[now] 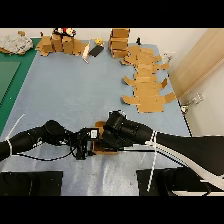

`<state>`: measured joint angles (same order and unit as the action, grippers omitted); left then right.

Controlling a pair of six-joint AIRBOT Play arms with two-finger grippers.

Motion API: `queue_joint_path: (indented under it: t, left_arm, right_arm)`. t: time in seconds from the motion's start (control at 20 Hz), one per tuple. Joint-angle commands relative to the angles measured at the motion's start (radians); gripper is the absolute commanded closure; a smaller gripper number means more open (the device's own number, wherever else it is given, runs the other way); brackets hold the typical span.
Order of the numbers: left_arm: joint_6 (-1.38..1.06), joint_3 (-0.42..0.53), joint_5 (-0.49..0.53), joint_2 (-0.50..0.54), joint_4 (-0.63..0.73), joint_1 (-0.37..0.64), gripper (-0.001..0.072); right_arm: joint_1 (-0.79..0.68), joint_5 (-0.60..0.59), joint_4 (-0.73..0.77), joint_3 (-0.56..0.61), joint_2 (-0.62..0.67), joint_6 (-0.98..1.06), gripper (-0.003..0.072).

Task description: Fold the box.

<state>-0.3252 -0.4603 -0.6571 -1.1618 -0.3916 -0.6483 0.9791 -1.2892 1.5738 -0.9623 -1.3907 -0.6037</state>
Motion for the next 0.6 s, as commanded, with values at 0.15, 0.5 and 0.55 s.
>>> queue_joint_path:
  t: [0.15, 0.5, 0.55]
  left_arm:
    - [0.001, 0.0, 0.001, 0.0, 0.021, 0.0, 0.0181]
    - [0.001, 0.0, 0.003, 0.0, 0.021, 0.0, 0.0181]
    - [0.001, 0.0, -0.001, 0.0, 0.021, 0.0, 0.018]
  right_arm:
    - [0.001, 0.128, 0.002, 0.0, 0.0, -0.011, 0.068]
    - [0.001, 0.141, 0.002, 0.0, 0.0, -0.018, 0.068]
    - [0.001, 0.141, 0.001, 0.0, 0.0, -0.018, 0.068]
